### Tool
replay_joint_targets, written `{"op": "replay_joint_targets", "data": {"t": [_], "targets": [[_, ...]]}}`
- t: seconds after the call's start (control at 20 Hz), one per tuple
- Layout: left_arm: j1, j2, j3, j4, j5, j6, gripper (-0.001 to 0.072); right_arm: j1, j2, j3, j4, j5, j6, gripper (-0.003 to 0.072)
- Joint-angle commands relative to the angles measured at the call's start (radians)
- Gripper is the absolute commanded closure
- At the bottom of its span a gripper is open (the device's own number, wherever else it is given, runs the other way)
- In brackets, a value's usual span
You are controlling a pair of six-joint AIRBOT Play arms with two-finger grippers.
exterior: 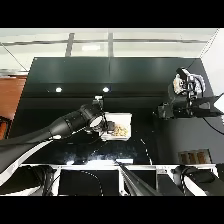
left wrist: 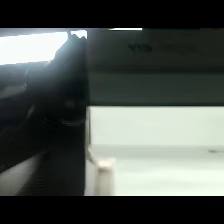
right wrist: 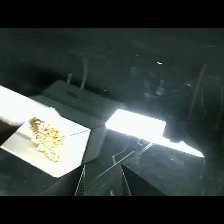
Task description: Fold the box and place the chain.
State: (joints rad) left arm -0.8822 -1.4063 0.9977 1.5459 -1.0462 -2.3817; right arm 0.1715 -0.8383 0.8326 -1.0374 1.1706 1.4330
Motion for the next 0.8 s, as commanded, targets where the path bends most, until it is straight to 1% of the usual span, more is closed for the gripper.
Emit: {"op": "replay_joint_targets", "data": {"t": [0.0, 0.1, 0.3, 0.4, 0.5, 0.55, 0.6, 0.65, 0.7, 0.75], "targets": [[0.0, 0.031, 0.04, -0.01, -0.08, 0.119, 0.0055, -0.005, 0.002, -0.001, -0.018, -0.008, -0.001, 0.041], [0.0, 0.097, 0.042, -0.014, -0.097, 0.249, 0.0055, -0.005, 0.002, -0.001, -0.018, -0.006, -0.001, 0.041], [0.015, 0.306, 0.032, 0.022, -0.122, 0.438, 0.0056, -0.005, 0.002, -0.001, -0.018, -0.009, 0.015, 0.041], [0.086, 0.407, -0.026, 0.026, -0.114, 0.542, 0.0056, -0.005, 0.002, -0.001, -0.019, -0.019, 0.022, 0.041], [0.24, 0.488, -0.133, 0.022, -0.097, 0.598, 0.0055, -0.005, 0.002, -0.001, -0.019, -0.027, 0.031, 0.041], [0.348, 0.522, -0.203, 0.004, -0.061, 0.609, 0.0056, -0.005, 0.002, -0.001, -0.019, -0.027, 0.031, 0.041], [0.455, 0.547, -0.271, -0.047, -0.003, 0.636, 0.0056, -0.005, 0.002, -0.001, -0.019, -0.027, 0.039, 0.041], [0.575, 0.561, -0.343, -0.166, 0.07, 0.7, 0.0056, -0.005, 0.002, -0.001, -0.019, -0.027, 0.047, 0.0411], [0.679, 0.558, -0.404, -0.338, 0.127, 0.806, 0.0055, -0.005, 0.002, -0.001, -0.019, -0.029, 0.053, 0.041], [0.773, 0.547, -0.47, -0.556, 0.164, 0.962, 0.0056, -0.005, 0.002, -0.001, -0.019, -0.031, 0.056, 0.041]]}}
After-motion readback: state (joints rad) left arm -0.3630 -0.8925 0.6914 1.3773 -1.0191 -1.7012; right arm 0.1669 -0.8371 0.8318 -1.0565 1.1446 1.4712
